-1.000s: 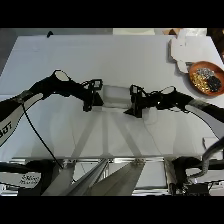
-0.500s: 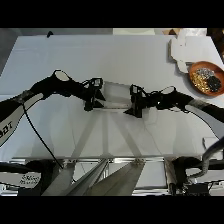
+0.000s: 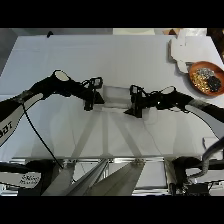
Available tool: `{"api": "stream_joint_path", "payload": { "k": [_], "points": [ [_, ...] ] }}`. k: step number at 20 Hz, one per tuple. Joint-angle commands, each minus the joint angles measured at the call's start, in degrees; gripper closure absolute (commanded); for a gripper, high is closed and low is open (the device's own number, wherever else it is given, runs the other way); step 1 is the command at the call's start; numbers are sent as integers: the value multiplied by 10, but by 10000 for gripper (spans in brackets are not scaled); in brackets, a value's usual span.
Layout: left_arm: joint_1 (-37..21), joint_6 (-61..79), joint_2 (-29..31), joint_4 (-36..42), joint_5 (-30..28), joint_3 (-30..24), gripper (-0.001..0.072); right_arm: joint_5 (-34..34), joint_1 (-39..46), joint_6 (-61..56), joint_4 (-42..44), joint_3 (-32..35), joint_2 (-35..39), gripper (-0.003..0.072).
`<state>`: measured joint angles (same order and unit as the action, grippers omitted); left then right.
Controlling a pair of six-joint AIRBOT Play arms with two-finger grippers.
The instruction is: Fold the box and place the chain.
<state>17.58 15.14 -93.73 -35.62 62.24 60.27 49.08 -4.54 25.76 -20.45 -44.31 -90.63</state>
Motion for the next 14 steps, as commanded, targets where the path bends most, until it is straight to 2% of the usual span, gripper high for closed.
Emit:
{"api": "stream_joint_path", "payload": {
  "k": [1,7,14],
  "points": [
    [0,1,1,0,1,0,700,0,0,0,1,0,0,230],
    [-7,0,41,0,1,0,699,0,0,0,1,0,0,230],
    [-70,-24,150,0,45,0,700,0,0,0,1,0,0,230]
  ]
}}
